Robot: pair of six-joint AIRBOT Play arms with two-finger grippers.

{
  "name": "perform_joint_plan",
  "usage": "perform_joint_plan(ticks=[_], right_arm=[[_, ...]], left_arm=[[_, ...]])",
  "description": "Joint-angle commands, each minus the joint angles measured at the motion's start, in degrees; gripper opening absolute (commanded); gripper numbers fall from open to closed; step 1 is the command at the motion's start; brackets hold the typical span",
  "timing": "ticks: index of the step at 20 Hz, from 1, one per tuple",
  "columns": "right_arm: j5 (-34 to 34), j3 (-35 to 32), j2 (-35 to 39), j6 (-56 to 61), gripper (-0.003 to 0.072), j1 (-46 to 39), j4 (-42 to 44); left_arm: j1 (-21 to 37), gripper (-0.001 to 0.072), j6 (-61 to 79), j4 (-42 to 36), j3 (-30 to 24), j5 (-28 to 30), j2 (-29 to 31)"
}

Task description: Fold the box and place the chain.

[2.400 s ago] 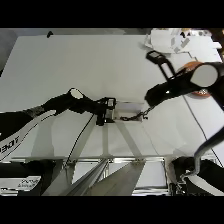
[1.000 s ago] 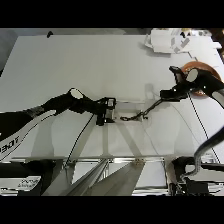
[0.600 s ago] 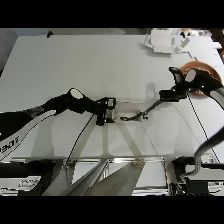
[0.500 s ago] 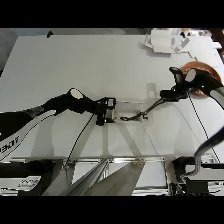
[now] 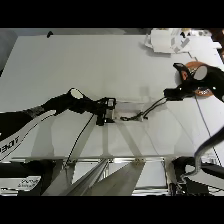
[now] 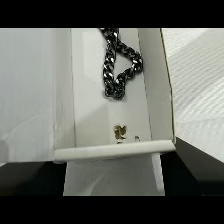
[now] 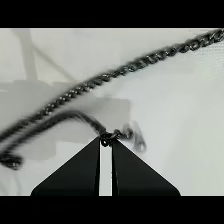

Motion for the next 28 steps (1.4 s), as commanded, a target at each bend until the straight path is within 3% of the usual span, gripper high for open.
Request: perform_joint_plan(ticks=[1,7,12,18,24,28], right_arm=[[5.4,0.0,10.7,-1.9,0.0015,0.9,2.3],[11.9,0.0,25.3,-5.9,0.0015,8.9,15.6],[7.0,0.0,29.0,-6.1,0.0015,19.9,19.6],[-7.8,0.0,28.6,-5.9,0.0015,33.2,15.4],[-10.7,0.0,19.3,-5.4,0.0015,35.3,14.8],[-6.8,-0.1,11.6,-5.4,0.0015,35.3,14.8]], left_arm=[[0.0,0.0252,0.0,0.0,0.0,0.0,0.0],[0.0,0.0252,0.0,0.0,0.0,0.0,0.0],[0.0,0.0252,0.0,0.0,0.0,0.0,0.0],[0.0,0.0252,0.0,0.0,0.0,0.0,0.0],[0.0,0.0252,0.0,0.0,0.0,0.0,0.0],[0.0,0.0252,0.0,0.0,0.0,0.0,0.0]])
